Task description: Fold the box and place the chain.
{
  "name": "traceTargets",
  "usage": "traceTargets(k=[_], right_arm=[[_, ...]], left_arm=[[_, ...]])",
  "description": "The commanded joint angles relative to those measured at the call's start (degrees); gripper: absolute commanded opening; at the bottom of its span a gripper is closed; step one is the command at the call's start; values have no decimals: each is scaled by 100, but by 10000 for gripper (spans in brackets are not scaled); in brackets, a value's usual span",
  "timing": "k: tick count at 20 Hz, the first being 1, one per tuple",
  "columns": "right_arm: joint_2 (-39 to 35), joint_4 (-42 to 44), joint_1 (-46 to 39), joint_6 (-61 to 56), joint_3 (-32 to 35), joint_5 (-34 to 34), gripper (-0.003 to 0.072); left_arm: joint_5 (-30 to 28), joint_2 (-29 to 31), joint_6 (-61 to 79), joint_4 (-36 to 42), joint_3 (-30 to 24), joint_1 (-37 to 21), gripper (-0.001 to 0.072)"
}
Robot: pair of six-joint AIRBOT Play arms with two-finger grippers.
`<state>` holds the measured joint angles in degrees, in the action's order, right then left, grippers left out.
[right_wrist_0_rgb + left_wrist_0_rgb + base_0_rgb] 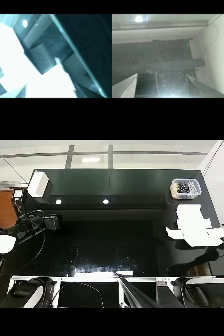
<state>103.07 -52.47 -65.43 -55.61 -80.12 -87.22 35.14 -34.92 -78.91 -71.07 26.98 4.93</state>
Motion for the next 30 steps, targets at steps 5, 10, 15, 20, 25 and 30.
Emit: traceTargets(k=[5, 10, 15, 20, 25, 30], right_arm=[[109, -177, 433, 105, -118, -507, 587], [-42, -170, 459, 448, -116, -527, 72], [-568, 98, 466, 691, 315, -374, 50], [-1488, 531, 667, 734, 1480, 46, 48], [-2909, 798, 1357, 715, 2774, 660, 48], [-4336, 916, 3008, 424, 3856, 1137, 48]], left_arm=[[0, -4, 2, -2, 4, 0, 708], [2, -4, 2, 0, 4, 0, 708], [0, -4, 2, -2, 4, 0, 708], [-4, 4, 142, 284, 4, 4, 707], [-17, 2, 140, 315, 4, 4, 706], [42, 2, 142, 723, 4, 9, 706]])
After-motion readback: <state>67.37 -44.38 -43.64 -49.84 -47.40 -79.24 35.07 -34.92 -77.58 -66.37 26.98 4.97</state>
